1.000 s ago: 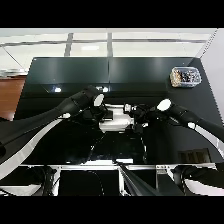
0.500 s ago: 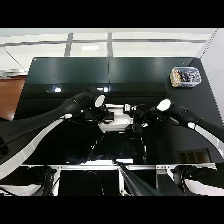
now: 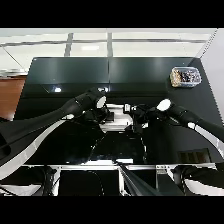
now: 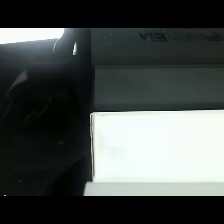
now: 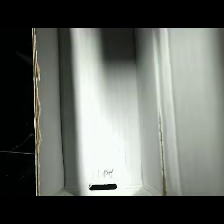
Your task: Fold the box and place the chain.
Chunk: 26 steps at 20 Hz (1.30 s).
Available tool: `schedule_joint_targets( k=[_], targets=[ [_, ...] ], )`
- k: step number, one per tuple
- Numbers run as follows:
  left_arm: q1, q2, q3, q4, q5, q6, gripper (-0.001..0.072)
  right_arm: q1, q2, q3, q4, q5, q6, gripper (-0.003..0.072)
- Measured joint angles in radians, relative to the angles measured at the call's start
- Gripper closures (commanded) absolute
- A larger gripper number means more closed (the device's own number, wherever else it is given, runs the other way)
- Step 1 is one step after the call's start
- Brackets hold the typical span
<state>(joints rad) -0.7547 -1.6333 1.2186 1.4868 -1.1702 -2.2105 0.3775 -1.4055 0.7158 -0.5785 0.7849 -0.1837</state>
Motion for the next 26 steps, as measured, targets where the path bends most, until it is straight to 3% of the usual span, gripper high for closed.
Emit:
schedule_joint_targets(
  k=[3, 4, 6, 7, 10, 12, 14, 15, 22, 26],
  targets=[
    [0.000, 0.000, 0.000, -0.005, 0.003, 0.002, 0.0679, 0.000, 0.006, 0.001, -0.003, 0.003, 0.022, 0.0070],
    [0.001, 0.001, 0.000, -0.006, 0.003, 0.002, 0.0608, 0.000, 0.007, 0.002, -0.004, 0.003, 0.028, 0.0070],
    [0.002, 0.004, 0.000, -0.014, 0.011, 0.005, 0.0258, 0.000, 0.010, 0.002, -0.002, 0.003, 0.036, 0.0070],
    [0.004, 0.006, 0.000, -0.014, 0.004, 0.004, 0.0223, 0.000, 0.010, 0.002, -0.003, 0.005, 0.038, 0.0070],
    [0.012, 0.020, -0.001, -0.008, 0.000, 0.005, 0.0228, 0.000, 0.011, 0.002, 0.000, 0.008, 0.043, 0.0070],
    [0.019, 0.027, -0.001, -0.006, -0.004, 0.005, 0.0459, 0.000, 0.011, 0.002, 0.000, 0.008, 0.044, 0.0070],
    [0.022, 0.032, 0.000, -0.003, -0.015, 0.005, 0.0534, 0.000, 0.011, 0.002, -0.001, 0.008, 0.046, 0.0070],
    [0.023, 0.033, -0.001, -0.003, -0.016, 0.004, 0.0684, 0.000, 0.011, 0.002, -0.001, 0.008, 0.046, 0.0070],
    [0.024, 0.036, -0.001, -0.005, -0.018, 0.004, 0.0685, -0.003, 0.040, 0.002, -0.016, 0.026, 0.048, 0.0070],
    [0.024, 0.036, 0.000, -0.003, -0.019, 0.005, 0.0685, -0.012, 0.111, 0.003, -0.132, 0.071, 0.078, 0.0070]
  ],
)
